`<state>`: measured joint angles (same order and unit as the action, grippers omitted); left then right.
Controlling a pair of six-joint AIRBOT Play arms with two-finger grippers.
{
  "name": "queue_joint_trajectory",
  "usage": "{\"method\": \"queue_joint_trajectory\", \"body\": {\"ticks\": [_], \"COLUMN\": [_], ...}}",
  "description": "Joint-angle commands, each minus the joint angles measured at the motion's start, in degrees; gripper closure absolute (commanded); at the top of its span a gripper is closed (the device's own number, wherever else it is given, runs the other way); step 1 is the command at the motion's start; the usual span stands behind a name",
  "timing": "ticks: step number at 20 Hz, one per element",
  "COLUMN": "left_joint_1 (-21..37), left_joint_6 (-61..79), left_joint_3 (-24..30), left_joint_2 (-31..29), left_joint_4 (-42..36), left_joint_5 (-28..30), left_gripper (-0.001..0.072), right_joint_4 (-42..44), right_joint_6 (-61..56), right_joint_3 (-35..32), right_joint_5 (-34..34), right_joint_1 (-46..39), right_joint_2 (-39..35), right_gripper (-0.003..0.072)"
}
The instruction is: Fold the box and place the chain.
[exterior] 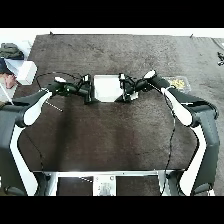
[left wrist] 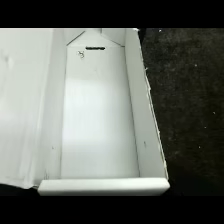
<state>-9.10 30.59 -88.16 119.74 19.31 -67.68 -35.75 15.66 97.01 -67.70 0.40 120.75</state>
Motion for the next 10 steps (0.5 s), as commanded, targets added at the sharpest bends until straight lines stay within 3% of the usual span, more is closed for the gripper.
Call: {"method": "queue_joint_trajectory", "body": {"ticks": [1, 2, 6, 7, 8, 10], "left_joint_1": [0.0, 0.0, 0.0, 0.0, 0.0, 0.0], "left_joint_6": [0.0, 0.0, -0.1, 0.0, -0.1, -0.1], "left_joint_3": [0.0, 0.0, 0.0, 0.0, 0.0, 0.0], "left_joint_2": [0.0, 0.0, 0.0, 0.0, 0.0, 0.0], "left_joint_4": [0.0, 0.0, 0.0, 0.0, -0.1, -0.1], "left_joint_5": [1.5, 1.4, 0.0, -0.4, -0.3, -0.3], "left_gripper": [0.0065, 0.0157, 0.0160, 0.0103, -0.0011, -0.0011], "right_joint_4": [0.0, 0.0, 0.0, 0.0, 0.0, 0.0], "right_joint_6": [0.0, 0.0, 0.0, 0.0, 0.0, 0.0], "right_joint_3": [0.0, 0.0, 0.0, 0.0, 0.0, 0.0], "right_joint_5": [0.0, 0.0, 0.0, 0.0, 0.0, 0.0], "right_joint_1": [0.0, 0.0, 0.0, 0.1, 0.1, 0.1], "right_joint_2": [0.0, 0.0, 0.0, 0.0, 0.0, 0.0], "right_gripper": [0.0413, 0.0413, 0.0413, 0.0413, 0.0413, 0.0413]}}
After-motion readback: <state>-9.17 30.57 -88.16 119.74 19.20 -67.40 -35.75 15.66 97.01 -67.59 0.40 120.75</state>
